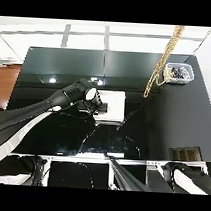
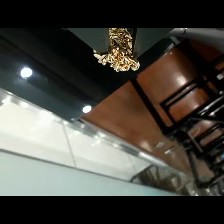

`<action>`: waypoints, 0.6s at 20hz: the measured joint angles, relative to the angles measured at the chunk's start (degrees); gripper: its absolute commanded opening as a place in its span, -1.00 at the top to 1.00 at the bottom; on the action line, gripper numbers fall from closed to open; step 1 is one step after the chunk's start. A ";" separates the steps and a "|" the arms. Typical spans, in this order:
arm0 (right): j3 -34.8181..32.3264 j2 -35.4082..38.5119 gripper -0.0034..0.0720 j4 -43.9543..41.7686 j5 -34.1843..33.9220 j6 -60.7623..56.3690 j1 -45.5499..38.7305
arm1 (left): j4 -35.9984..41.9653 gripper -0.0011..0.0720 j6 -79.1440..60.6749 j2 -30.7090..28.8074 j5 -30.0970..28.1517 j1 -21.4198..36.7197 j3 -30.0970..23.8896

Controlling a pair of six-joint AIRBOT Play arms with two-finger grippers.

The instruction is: Fold the box and place the chain.

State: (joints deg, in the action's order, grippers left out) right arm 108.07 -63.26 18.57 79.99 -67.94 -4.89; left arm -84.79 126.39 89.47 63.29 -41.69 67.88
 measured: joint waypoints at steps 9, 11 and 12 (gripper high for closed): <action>-1.49 -1.46 0.87 2.47 -1.33 -0.17 8.44 | 0.00 0.89 0.00 0.00 0.00 0.00 0.00; -1.79 -2.60 0.87 3.61 -1.36 -0.24 10.80 | 0.00 0.89 0.00 -0.02 -0.02 0.00 0.00; -1.92 -3.23 0.87 4.61 -1.05 -0.37 11.98 | 0.00 0.89 0.00 0.00 -0.02 0.00 0.00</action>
State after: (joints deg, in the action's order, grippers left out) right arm 106.15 -66.50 23.18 78.94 -68.31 7.09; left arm -84.79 126.39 89.47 63.26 -41.69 67.88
